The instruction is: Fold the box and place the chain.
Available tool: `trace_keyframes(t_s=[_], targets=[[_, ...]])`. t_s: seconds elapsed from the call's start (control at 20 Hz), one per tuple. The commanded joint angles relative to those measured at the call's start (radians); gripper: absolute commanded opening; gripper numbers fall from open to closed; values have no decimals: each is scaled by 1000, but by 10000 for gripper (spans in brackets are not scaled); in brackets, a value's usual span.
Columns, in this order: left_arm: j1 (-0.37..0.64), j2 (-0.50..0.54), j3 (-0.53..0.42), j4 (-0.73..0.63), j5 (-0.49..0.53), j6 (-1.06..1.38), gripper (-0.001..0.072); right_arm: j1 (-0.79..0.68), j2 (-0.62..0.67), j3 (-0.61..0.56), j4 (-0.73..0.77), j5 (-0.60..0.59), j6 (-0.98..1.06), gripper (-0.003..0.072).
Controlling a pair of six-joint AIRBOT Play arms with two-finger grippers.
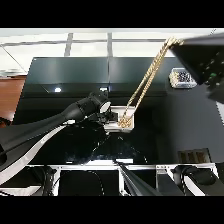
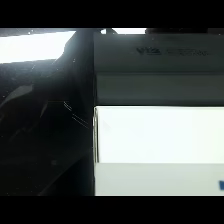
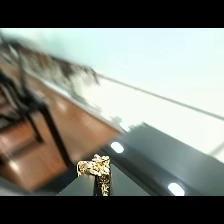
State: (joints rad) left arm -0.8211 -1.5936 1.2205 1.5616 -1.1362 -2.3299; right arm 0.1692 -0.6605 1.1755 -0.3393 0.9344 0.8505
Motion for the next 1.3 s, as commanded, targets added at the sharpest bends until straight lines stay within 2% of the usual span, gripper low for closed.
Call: trace_keyframes(t_s=[0.0, 0.35, 0.7, 0.85, 1.1, 1.25], targets=[[0, 0, 1, 0, 1, 0, 29, 0, 1, 8, 159, -23, -25, 16], [0, 0, 1, 0, -1, 0, 29, 31, -77, 7, 109, 79, 10, 16], [0, 0, 1, 0, -1, 0, 29, 58, -137, 7, 40, 74, 11, 16], [0, 0, 1, 0, -1, 0, 29, 58, -141, -5, -32, 77, 43, 16], [0, 0, 1, 0, -1, 0, 29, 58, -142, -100, -212, 76, 140, 16], [0, 0, 1, 0, -1, 0, 29, 58, -142, -195, -215, 75, 157, 16]])
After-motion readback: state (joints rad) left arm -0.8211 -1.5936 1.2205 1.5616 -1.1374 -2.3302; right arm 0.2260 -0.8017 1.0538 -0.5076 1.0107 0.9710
